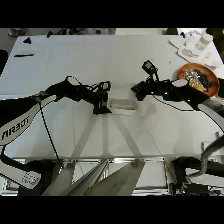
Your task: Fold the box and place the chain.
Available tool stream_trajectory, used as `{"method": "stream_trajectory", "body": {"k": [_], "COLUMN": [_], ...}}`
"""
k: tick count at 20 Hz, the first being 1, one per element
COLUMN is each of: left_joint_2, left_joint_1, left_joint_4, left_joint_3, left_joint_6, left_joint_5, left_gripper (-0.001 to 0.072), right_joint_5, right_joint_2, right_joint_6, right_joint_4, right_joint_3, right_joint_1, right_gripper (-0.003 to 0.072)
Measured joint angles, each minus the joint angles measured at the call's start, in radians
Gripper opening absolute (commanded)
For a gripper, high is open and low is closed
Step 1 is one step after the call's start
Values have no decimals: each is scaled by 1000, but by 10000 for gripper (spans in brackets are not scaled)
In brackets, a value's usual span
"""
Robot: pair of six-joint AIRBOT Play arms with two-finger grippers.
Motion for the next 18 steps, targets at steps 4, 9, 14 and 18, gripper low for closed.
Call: {"method": "stream_trajectory", "body": {"k": [4,9,14,18], "left_joint_2": [0,0,0,0], "left_joint_1": [0,0,0,0], "left_joint_4": [0,0,0,0], "left_joint_3": [0,0,0,0], "left_joint_6": [0,0,-1,-2], "left_joint_5": [0,0,0,0], "left_gripper": [230,230,230,230], "right_joint_5": [155,332,377,326], "right_joint_2": [190,310,228,106], "right_joint_6": [53,114,92,11], "right_joint_4": [-200,-410,-503,-536], "right_joint_3": [0,0,0,0], "right_joint_1": [-10,-86,-82,-23], "right_gripper": [9,315,320,320]}}
